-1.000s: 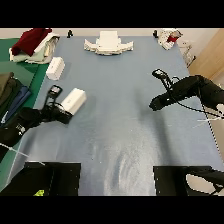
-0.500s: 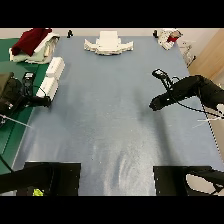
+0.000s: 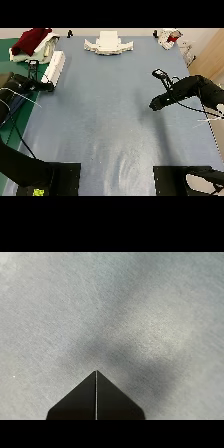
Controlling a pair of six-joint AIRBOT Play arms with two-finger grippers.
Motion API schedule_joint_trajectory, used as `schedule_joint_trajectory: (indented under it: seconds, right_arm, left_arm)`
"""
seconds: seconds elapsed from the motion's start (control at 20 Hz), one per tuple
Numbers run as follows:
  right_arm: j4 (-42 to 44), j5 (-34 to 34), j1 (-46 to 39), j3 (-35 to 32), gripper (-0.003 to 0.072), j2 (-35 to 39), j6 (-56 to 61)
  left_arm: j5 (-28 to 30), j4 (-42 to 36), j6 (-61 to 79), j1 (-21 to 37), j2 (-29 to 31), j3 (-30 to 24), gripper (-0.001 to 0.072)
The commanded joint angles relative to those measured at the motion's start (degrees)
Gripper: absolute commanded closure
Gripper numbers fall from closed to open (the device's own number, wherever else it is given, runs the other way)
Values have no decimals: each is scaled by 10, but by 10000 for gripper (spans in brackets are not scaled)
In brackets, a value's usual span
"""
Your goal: Fold the box.
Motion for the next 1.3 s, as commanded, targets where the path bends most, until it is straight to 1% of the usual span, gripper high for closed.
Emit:
schedule_joint_trajectory:
  seconds: [0.0,0.05,0.55,0.6,0.65,0.75,0.9,1.0,1.15,1.25]
  right_arm:
    - [0,0,0,0,682,0,0]
    - [0,0,0,0,682,0,0]
    - [0,0,0,0,682,0,0]
    - [0,0,0,0,682,0,0]
    - [0,0,0,0,682,0,0]
    - [0,0,0,0,682,0,0]
    - [0,0,0,0,682,0,0]
    - [0,0,0,0,682,0,0]
    - [0,0,0,0,682,0,0]
    - [0,0,0,0,682,0,0]
  left_arm:
    - [-31,-1,-16,-3,-59,80,246]
    - [-33,-1,-15,-3,-64,86,246]
    - [-33,-1,-13,-2,-66,86,242]
    - [-32,0,-13,-2,-65,86,101]
    - [-29,1,-13,-2,-66,86,22]
    - [-38,5,-13,-1,-65,88,22]
    - [-75,42,-14,-1,-52,98,22]
    - [-102,90,-16,-1,-28,104,22]
    - [-146,153,-34,-1,31,104,22]
    - [-207,157,-35,-1,76,104,23]
